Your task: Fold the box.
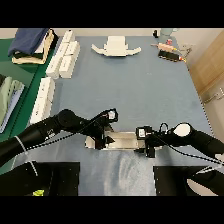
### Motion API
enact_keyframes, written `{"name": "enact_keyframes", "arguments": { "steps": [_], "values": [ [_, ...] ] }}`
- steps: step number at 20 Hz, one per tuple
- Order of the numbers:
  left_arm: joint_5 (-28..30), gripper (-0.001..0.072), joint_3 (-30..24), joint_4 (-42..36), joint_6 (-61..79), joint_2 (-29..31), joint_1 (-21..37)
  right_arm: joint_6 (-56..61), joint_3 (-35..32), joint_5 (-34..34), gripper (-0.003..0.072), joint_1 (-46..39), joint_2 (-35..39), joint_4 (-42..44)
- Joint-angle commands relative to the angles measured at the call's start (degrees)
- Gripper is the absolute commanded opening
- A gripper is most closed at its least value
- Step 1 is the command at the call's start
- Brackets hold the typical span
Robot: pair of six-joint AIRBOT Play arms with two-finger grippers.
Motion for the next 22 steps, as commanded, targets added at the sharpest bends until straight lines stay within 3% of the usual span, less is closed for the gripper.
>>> {"name": "enact_keyframes", "arguments": {
  "steps": [1,4,5,6,7,9,12,15,19,22],
  "values": [
    [-3.8,0.0488,0.1,14.6,-21.3,5.3,0.1,0.0,0.0,0.0,0.0505,0.0,0.0,0.0],
    [-13.9,0.0484,0.1,29.7,-44.6,11.9,0.1,0.0,0.0,0.0,0.0505,0.0,0.0,0.0],
    [-17.2,0.0386,0.1,30.6,-51.1,13.6,0.1,0.0,0.0,0.0,0.0505,0.0,0.0,0.0],
    [-20.2,0.0072,0.1,29.7,-56.5,15.0,0.0,0.0,0.0,0.0,0.0505,0.0,0.0,0.0],
    [-22.0,0.0015,0.1,26.4,-58.5,15.6,-0.3,0.0,0.0,0.0,0.0505,0.0,0.0,0.0],
    [-18.4,0.0015,0.1,13.7,-61.1,15.0,-1.9,0.0,0.0,0.0,0.0505,0.0,0.0,0.0],
    [-2.7,0.0015,0.5,1.0,-61.4,11.0,-6.0,0.0,0.0,0.0,0.0505,0.0,0.0,0.0],
    [3.5,0.0015,3.1,-3.6,-65.5,4.1,-5.7,0.0,0.0,0.0,0.0505,0.0,0.0,0.0],
    [10.2,0.0015,4.8,-3.8,-70.0,-2.6,-2.6,0.0,0.0,0.0,0.0505,0.0,0.0,0.0],
    [10.4,0.0014,4.8,-3.4,-71.6,-6.6,0.9,0.0,0.0,0.0,0.0505,0.0,0.0,0.0]
  ]
}}
